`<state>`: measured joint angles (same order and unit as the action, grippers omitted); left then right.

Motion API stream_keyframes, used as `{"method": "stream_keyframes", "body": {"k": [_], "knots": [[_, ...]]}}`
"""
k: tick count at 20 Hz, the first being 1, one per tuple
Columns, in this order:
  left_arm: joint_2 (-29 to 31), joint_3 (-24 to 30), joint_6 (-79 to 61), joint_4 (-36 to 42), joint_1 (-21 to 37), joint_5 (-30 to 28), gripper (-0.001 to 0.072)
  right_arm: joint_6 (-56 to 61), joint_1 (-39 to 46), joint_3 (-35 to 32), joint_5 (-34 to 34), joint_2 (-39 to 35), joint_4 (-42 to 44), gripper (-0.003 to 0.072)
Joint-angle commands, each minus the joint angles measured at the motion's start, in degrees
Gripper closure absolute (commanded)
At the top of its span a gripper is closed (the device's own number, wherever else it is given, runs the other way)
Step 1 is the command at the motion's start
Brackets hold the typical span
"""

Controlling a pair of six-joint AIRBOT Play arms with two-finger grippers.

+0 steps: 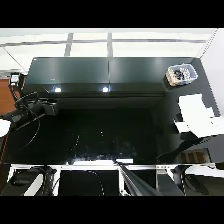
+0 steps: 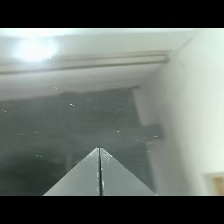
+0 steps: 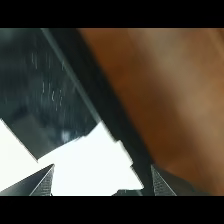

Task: Fold the box and place the chain.

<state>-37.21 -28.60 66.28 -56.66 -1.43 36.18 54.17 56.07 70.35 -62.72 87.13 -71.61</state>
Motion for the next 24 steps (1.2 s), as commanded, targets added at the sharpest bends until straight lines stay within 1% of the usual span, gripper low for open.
{"method": "stream_keyframes", "body": {"k": [1,2,4,5,7,8,11,13,14,16,17,19,21,23,24], "knots": [[-2.8,0.0,0.0,4.9,0.0,1.6,0.0683,-7.6,-1.2,3.1,-5.4,5.9,-5.6,-0.0021],[-3.6,0.0,0.0,5.2,0.0,1.7,0.0682,-9.6,-1.5,3.1,-5.0,6.6,-4.9,0.0025],[-4.9,0.0,0.0,6.3,-0.1,1.8,0.0683,-12.2,-1.6,3.3,-3.7,6.5,-3.0,0.0505],[-5.4,0.0,0.0,6.7,-0.1,1.7,0.0683,-12.6,-1.4,3.6,-3.9,6.2,-1.7,0.0567],[-6.2,0.0,0.0,6.7,-0.1,1.7,0.0682,-13.3,-1.6,3.9,-5.1,4.7,-0.2,0.0575],[-6.4,0.0,0.0,6.7,-0.1,1.7,0.0683,-13.7,-1.6,3.9,-6.8,3.8,0.5,0.0671],[-6.4,0.0,0.0,6.7,-0.1,1.8,0.0682,-12.8,-1.7,3.7,-11.7,0.9,6.3,0.0671],[-6.4,0.0,0.0,6.7,-0.1,1.7,0.0683,-11.3,-3.0,1.8,-11.8,-3.0,9.8,0.067],[-6.4,0.0,0.0,6.7,-0.1,1.7,0.0683,-10.6,-4.1,-0.1,-11.6,-5.5,11.1,0.067],[-6.4,0.0,0.0,6.8,-0.1,2.0,0.0683,-10.4,-6.9,-5.9,-11.6,-10.7,15.2,0.067],[-6.5,0.0,0.0,6.8,-0.1,2.0,0.0683,-10.4,-9.0,-9.9,-11.1,-13.8,16.7,0.067],[-6.8,0.0,0.0,7.0,-0.1,2.0,0.0683,-9.5,-13.6,-18.0,-8.0,-19.6,20.0,0.067],[-7.5,0.0,-0.1,9.2,-0.1,2.6,0.0683,-8.1,-18.5,-26.4,-3.5,-25.2,28.1,0.067],[-8.6,0.0,-0.1,12.3,-0.6,3.6,0.0683,-8.1,-23.7,-34.5,0.2,-29.6,38.9,0.067],[-9.1,0.0,-0.1,13.2,-1.6,3.3,0.0668,-8.2,-26.7,-37.9,2.4,-31.2,42.9,0.067]]}}
